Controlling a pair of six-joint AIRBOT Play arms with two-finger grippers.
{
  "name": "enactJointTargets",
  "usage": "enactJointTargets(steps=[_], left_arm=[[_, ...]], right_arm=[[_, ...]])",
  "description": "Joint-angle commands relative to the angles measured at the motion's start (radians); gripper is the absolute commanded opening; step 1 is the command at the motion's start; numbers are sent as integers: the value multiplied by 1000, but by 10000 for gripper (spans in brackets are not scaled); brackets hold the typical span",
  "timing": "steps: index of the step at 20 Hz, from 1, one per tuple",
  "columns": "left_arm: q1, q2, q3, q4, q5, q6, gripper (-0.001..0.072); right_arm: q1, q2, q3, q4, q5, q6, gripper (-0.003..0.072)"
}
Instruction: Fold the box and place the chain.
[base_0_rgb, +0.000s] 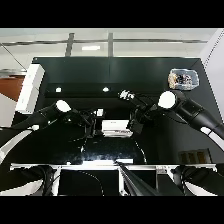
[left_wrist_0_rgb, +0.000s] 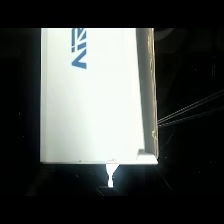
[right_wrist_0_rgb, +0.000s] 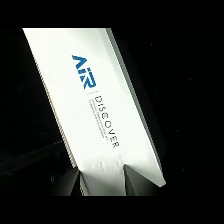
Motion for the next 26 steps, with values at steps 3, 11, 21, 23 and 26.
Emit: enactJointTargets(steps=[3, 11, 21, 23, 26], left_arm=[[-1, -1, 0, 0, 0, 0, 433], [-1, -1, 0, 0, 0, 0, 433], [-1, -1, 0, 0, 0, 0, 433], [-1, -1, 0, 0, 0, 0, 433], [-1, -1, 0, 0, 0, 0, 433]], right_arm=[[0, 0, 0, -18, 14, 12, 319], [0, 0, 0, -18, 23, 24, 339], [0, -2, -3, -18, 20, 26, 406], [0, -2, -15, -18, 21, 26, 406], [0, -3, -27, -15, 20, 27, 406]])
